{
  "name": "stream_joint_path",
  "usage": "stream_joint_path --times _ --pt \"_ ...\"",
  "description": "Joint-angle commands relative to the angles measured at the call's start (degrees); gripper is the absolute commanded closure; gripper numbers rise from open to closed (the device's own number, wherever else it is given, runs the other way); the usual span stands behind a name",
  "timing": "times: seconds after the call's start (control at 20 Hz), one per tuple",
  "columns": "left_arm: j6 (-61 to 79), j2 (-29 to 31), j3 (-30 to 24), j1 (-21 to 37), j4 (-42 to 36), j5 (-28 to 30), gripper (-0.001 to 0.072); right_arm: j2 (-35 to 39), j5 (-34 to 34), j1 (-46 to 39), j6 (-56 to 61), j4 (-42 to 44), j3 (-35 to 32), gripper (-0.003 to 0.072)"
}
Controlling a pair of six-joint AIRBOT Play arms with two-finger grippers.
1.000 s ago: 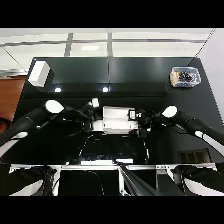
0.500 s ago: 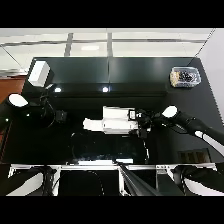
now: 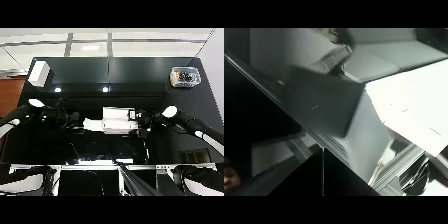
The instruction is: Fold the box and place the chain.
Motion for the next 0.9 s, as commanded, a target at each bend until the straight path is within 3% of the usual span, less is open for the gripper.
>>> stream_joint_path --times 0.0,0.3,0.35,0.45,0.85 --pt "3.15 -2.21 2.23 -6.8 -1.62 1.18 0.0682 -0.02 0.02 0.02 0.0 0.0 0.04 0.0456" --pt "4.37 -2.62 7.21 -7.85 -1.92 -4.5 0.0672 -0.02 0.02 0.04 0.0 0.0 0.04 0.0456" --pt "4.9 -2.62 8.11 -7.91 -1.95 -5.68 0.0524 -0.02 0.02 0.02 0.0 0.0 0.04 0.0456" --pt "4.98 -2.62 9.64 -7.91 -1.99 -6.6 0.0095 -0.02 0.02 0.02 0.0 0.0 0.04 0.0456" --pt "4.35 -2.64 12.92 -12.04 -1.99 -7.3 0.0099 -0.02 0.02 0.04 0.0 0.0 0.04 0.0456"
